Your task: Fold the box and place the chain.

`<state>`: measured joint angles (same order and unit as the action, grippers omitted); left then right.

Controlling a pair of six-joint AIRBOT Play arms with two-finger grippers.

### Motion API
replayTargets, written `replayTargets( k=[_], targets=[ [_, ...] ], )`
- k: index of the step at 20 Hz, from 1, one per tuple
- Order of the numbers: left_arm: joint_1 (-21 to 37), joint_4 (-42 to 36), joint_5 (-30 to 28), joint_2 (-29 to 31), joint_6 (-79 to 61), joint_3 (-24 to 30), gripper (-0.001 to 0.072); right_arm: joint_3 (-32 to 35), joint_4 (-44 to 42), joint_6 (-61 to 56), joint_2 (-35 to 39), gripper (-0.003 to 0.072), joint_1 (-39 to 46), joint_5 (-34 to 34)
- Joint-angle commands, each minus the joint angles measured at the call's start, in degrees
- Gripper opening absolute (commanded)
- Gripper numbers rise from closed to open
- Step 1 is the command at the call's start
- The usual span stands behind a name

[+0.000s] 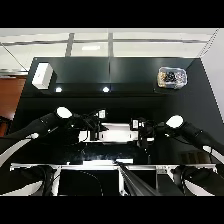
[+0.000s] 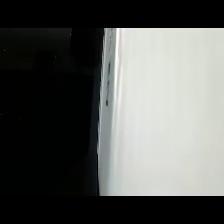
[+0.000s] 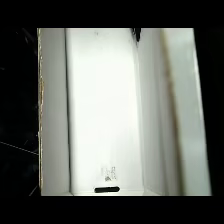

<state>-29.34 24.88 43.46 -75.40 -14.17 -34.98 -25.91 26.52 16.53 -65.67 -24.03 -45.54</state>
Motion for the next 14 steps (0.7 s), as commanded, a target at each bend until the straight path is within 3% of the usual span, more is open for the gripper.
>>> replayTargets(
  k=[1, 14],
  targets=[
    [0.00, -0.02, -0.11, -0.02, 0.04, -0.04, 0.0027, 0.11, 0.52, 0.48, -0.92, 0.0719, 0.00, 1.51],
    [0.00, -0.02, -0.13, -0.02, 0.04, -0.04, 0.0027, 0.35, 2.27, -0.28, -1.05, 0.0719, -0.04, 4.11]
  ],
)
